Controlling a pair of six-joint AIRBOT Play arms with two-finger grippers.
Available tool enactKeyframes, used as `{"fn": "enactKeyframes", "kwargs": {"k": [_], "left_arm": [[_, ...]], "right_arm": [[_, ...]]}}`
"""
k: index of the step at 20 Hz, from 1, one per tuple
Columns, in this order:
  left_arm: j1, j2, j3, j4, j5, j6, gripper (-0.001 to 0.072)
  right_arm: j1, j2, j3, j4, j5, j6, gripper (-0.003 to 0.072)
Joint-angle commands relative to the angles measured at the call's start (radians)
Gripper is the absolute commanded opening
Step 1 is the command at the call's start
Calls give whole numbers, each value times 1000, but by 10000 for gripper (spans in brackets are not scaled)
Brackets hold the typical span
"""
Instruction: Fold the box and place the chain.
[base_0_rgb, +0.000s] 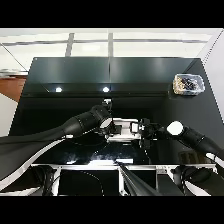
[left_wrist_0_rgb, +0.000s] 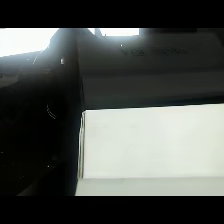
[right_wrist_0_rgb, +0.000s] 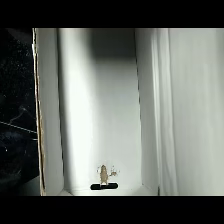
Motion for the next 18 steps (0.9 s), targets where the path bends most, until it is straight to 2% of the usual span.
{"fn": "enactKeyframes", "kwargs": {"k": [1, 9, 13, 18], "left_arm": [[0, -2, 0, 2, -2, -2, 246], [0, -2, 0, 6, -2, -2, 236], [0, -2, 0, 2, -3, -2, 42], [0, -2, 1, 2, -6, -2, 30]], "right_arm": [[0, 0, 0, 0, -1, 1, 357], [0, 0, 0, 0, -1, 1, 357], [0, 0, 0, 0, -1, 1, 357], [0, 0, 0, 0, -1, 1, 357]]}}
